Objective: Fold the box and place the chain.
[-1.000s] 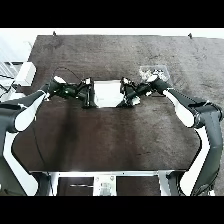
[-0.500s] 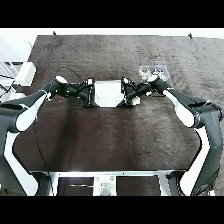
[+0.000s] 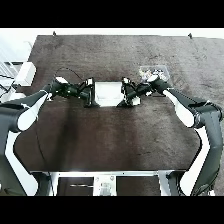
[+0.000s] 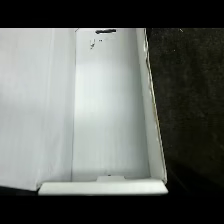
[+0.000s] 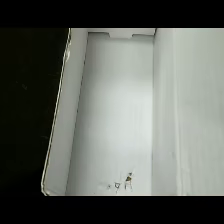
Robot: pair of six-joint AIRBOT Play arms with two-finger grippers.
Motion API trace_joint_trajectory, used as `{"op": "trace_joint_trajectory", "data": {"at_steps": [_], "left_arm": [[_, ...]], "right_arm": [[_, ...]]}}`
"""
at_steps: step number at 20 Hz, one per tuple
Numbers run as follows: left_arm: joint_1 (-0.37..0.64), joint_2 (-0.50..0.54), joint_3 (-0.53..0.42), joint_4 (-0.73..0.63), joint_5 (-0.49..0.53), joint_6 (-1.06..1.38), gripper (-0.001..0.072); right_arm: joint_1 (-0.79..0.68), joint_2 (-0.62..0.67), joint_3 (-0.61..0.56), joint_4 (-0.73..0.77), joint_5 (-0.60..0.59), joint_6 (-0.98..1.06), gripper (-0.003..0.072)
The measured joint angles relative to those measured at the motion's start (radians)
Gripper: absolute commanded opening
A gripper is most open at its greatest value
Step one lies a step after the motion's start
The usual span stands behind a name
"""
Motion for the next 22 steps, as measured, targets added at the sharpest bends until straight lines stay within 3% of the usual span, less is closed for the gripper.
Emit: {"op": "trace_joint_trajectory", "data": {"at_steps": [22], "left_arm": [[0.009, -0.026, 0.001, -0.072, 0.000, 0.024, 0.0710]], "right_arm": [[0.000, 0.000, 0.000, 0.000, 0.000, 0.000, 0.0596]]}}
